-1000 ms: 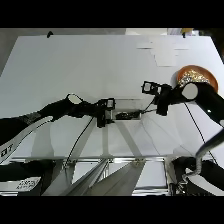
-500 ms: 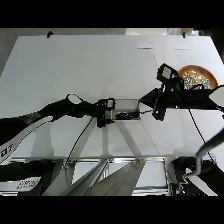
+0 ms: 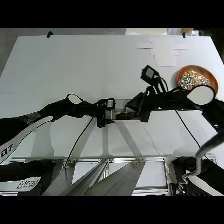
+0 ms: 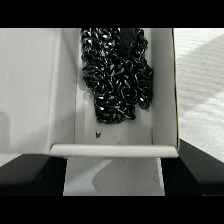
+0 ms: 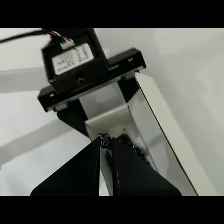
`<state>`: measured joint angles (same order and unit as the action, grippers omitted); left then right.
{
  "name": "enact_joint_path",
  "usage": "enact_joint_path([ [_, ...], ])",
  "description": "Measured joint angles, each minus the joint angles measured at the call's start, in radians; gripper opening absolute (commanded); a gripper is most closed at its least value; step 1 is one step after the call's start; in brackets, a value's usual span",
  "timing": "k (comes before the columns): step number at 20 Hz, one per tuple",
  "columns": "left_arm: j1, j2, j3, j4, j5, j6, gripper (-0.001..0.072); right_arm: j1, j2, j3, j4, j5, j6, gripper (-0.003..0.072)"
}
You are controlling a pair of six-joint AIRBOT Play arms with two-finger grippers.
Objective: Fold the box and place the chain.
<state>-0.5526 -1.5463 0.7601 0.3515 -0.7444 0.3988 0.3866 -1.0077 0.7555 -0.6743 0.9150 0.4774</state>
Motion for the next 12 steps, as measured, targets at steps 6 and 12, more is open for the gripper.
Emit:
enact_joint_path([
  [6, 0.0, 0.0, 0.0, 0.0, 0.0, 0.0, 0.0271, 0.032, -0.085, -0.002, -0.023, -0.034, 0.017, 0.0203],
  [12, 0.0, 0.0, 0.0, 0.0, 0.0, 0.0, 0.0271, -0.031, -0.026, 0.033, -0.108, -0.042, 0.02, 0.0157],
])
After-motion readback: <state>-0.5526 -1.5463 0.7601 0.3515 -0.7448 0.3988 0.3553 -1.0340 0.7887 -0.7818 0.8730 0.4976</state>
